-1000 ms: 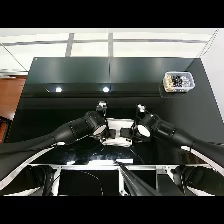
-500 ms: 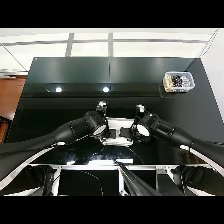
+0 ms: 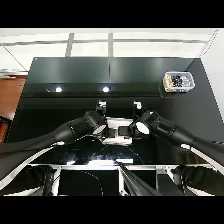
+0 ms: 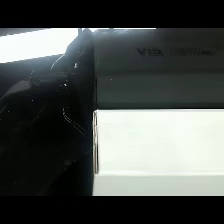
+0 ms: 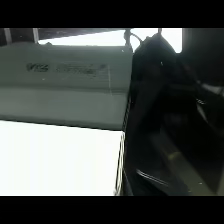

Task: Fold the box and place the chain.

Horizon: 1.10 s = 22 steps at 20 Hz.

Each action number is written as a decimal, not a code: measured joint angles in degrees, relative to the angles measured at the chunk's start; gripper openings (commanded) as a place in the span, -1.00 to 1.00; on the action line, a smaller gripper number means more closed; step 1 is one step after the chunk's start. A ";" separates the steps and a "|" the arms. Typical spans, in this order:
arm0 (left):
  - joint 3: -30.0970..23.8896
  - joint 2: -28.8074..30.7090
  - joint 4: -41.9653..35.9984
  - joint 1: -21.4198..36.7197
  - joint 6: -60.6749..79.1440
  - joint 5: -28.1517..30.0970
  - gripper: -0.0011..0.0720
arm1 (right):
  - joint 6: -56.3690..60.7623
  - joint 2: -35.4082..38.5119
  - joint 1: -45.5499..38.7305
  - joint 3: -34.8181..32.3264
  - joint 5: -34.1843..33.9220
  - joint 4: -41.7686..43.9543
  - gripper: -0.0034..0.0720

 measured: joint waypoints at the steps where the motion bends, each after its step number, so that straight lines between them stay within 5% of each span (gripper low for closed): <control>1: 0.00 0.00 -0.02 0.00 0.07 0.04 -0.89 | -1.75 0.52 -0.15 0.44 1.05 -0.07 -0.18; 8: 0.00 0.00 -0.09 -0.02 0.09 0.13 -0.89 | -11.87 5.07 -1.55 2.58 9.38 0.33 -0.18; 22: 0.00 0.00 -0.11 -0.02 -0.11 0.20 -0.89 | -5.55 -4.22 2.80 2.75 3.15 -1.73 -0.18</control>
